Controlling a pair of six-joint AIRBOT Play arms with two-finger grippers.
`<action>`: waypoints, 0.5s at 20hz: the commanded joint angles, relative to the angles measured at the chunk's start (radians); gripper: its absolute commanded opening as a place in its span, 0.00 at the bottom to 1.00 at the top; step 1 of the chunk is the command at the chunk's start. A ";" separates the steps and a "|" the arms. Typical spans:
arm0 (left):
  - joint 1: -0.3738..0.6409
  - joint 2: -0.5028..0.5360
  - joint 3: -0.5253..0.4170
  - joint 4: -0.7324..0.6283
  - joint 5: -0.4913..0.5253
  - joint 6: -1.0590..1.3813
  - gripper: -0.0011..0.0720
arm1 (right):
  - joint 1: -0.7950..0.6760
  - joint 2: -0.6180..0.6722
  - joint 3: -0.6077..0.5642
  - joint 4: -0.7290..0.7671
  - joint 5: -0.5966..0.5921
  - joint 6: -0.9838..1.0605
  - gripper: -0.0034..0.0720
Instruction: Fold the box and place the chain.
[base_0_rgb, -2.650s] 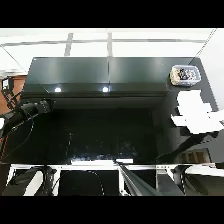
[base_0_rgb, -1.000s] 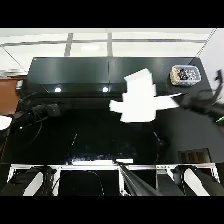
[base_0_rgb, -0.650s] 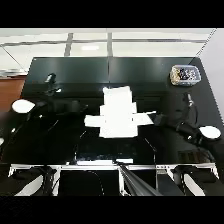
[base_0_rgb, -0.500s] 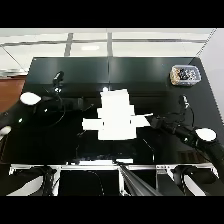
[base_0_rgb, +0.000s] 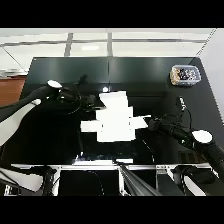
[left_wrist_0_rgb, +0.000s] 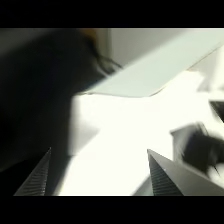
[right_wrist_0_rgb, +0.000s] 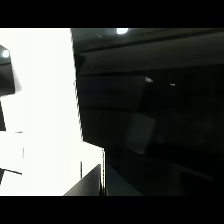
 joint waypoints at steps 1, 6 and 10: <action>-0.038 -0.134 0.136 -0.014 -0.252 0.087 0.95 | 0.003 0.001 -0.001 0.000 -0.003 0.000 0.06; -0.062 -0.161 0.235 0.132 -0.290 0.167 0.70 | 0.003 0.001 -0.001 0.000 -0.003 0.000 0.06; -0.064 -0.175 0.240 0.140 -0.346 0.264 0.28 | 0.003 0.001 -0.001 -0.004 -0.003 0.000 0.06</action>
